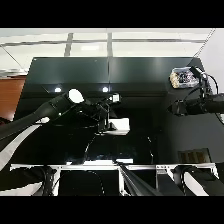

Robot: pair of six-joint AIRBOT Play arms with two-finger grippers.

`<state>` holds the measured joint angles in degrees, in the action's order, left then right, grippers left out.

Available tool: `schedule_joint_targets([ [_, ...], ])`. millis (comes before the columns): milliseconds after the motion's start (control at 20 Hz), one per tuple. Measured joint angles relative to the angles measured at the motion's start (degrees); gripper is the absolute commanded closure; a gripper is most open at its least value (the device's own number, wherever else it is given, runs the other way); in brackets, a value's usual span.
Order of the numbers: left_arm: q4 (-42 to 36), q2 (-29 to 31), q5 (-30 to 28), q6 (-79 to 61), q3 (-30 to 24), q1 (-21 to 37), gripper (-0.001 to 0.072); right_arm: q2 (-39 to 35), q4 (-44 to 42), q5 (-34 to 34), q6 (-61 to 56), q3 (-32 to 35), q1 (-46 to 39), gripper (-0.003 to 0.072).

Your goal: Fold the box and place the chain.

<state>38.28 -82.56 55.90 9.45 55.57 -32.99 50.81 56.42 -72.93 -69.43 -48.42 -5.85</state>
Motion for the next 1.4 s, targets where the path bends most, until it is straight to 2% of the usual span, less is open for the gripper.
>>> schedule_joint_targets([
  [300, 1.2, -0.1, -0.3, 0.0, 0.7, -1.6, -0.0004, 0.0, 0.0, 0.1, 0.0, 0.0, 0.0, 0.0667],
  [750, 3.8, -1.2, -4.2, 0.9, 0.8, -5.8, -0.0004, 0.0, 0.0, 0.2, 0.0, 0.0, 0.0, 0.0668],
  [1150, 11.1, -2.5, -7.6, 2.8, 0.8, -8.2, -0.0004, 0.0, 0.0, 0.2, 0.0, 0.0, 0.0, 0.0668],
  [1300, 14.9, -2.7, -8.3, 4.5, 0.8, -8.5, 0.0038, 0.0, 0.0, 0.2, 0.0, 0.0, 0.0, 0.0668],
  [1350, 16.2, -2.7, -8.1, 5.0, 0.8, -8.6, 0.0143, 0.0, 0.0, 0.4, 0.0, 0.0, 0.0, 0.0668],
  [1400, 17.1, -2.6, -7.3, 5.3, 0.8, -8.6, 0.0196, 0.0, -0.1, 0.6, 0.0, 0.0, 0.0, 0.0667],
])
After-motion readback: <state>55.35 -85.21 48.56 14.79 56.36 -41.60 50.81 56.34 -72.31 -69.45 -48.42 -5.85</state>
